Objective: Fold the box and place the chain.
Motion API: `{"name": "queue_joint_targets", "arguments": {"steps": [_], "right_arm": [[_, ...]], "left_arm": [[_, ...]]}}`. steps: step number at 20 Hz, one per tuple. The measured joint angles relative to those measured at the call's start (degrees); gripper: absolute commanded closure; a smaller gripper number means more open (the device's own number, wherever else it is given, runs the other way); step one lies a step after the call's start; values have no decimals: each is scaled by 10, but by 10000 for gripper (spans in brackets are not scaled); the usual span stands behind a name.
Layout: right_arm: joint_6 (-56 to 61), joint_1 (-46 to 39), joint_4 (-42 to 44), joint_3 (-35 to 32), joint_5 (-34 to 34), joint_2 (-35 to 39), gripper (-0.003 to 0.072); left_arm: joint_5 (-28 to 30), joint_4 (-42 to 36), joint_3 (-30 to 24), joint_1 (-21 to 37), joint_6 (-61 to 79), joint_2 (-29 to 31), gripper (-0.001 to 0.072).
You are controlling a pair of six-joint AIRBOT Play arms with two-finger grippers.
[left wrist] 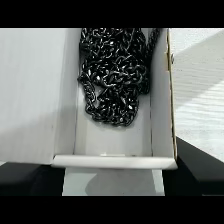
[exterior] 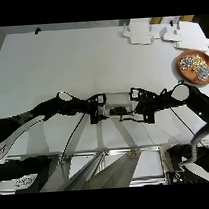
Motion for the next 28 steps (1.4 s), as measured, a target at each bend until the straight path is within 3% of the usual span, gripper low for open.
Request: {"name": "queue_joint_targets", "arguments": {"steps": [7,17,20,28], "right_arm": [[8,0,4,0,-3,0,663],[171,0,-91,2,15,45,663],[195,0,-52,4,23,69,663],[180,0,170,5,-7,87,663]], "left_arm": [[0,0,0,0,0,0,391],[1,0,0,0,0,0,391],[0,0,0,0,0,0,391],[0,0,0,0,0,0,391]]}}
